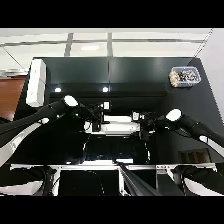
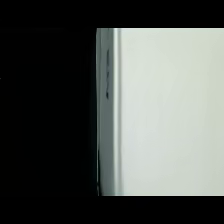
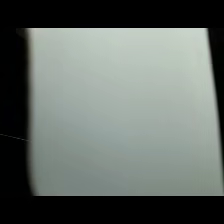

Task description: Fold the box and place the chain.

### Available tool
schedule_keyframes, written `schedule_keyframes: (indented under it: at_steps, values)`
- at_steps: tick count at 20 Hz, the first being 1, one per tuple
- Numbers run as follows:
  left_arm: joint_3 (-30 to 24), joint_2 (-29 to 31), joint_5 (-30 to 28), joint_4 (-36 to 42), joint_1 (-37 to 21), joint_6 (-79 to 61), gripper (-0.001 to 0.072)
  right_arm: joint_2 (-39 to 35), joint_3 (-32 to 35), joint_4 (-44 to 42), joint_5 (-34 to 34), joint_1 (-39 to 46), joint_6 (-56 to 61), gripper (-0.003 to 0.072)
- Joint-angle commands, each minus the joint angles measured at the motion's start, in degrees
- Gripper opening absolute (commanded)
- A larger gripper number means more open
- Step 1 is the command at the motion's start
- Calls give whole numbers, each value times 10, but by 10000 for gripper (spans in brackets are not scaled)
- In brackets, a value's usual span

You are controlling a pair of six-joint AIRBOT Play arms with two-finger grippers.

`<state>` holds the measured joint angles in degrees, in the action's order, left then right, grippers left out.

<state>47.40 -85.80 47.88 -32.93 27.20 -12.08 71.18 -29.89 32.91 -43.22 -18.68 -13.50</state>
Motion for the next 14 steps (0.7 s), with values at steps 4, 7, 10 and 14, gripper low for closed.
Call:
schedule_keyframes:
  at_steps: [4,7,10,14]
  values:
    - [19,51,8,-33,-15,83,607,0,0,1,-1,-1,0,343]
    - [19,119,37,-166,-37,202,643,0,0,1,-1,-1,0,343]
    - [19,176,129,-236,-62,346,634,0,0,1,-1,-1,0,343]
    - [11,168,281,-138,-56,482,29,0,0,1,-1,-1,0,343]
